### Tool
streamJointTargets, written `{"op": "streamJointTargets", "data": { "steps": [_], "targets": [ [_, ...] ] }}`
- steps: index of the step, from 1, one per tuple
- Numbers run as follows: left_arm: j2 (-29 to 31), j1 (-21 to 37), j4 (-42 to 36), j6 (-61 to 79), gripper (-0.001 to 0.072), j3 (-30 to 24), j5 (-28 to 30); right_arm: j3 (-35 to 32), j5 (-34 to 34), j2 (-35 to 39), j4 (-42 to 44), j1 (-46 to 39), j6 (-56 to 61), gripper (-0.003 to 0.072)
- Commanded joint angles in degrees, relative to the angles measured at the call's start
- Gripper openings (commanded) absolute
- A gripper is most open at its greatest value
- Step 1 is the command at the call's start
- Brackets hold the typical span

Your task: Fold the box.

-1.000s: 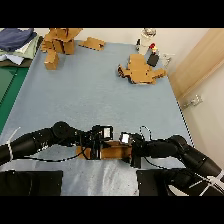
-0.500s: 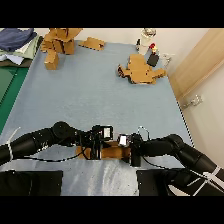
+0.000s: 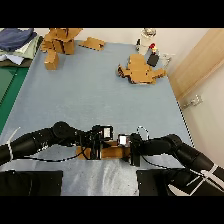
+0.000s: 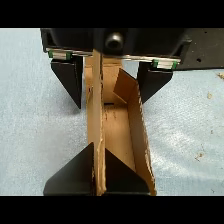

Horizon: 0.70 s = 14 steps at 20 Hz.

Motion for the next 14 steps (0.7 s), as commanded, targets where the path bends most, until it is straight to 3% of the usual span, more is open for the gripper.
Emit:
{"op": "streamJointTargets", "data": {
  "steps": [1,8,10,12,14],
  "targets": [
    [0.0,0.0,0.0,0.0,0.0013,0.1,0.0,-0.1,0.0,-0.1,0.2,0.0,-0.2,0.0690],
    [0.0,0.0,0.0,0.0,0.0013,0.1,0.0,-0.9,1.3,-0.5,0.2,0.0,-0.7,0.0684],
    [0.0,0.0,0.0,0.0,0.0013,0.1,0.0,-0.9,1.3,-0.5,0.2,0.0,-0.7,0.0567],
    [0.0,0.0,0.0,0.0,0.0013,0.1,0.0,-0.9,1.3,-0.5,0.2,0.0,-0.7,0.0563],
    [0.0,0.0,0.0,0.0,0.0013,0.1,0.0,-0.9,1.2,-0.5,0.2,0.0,-1.0,0.0494]
  ]
}}
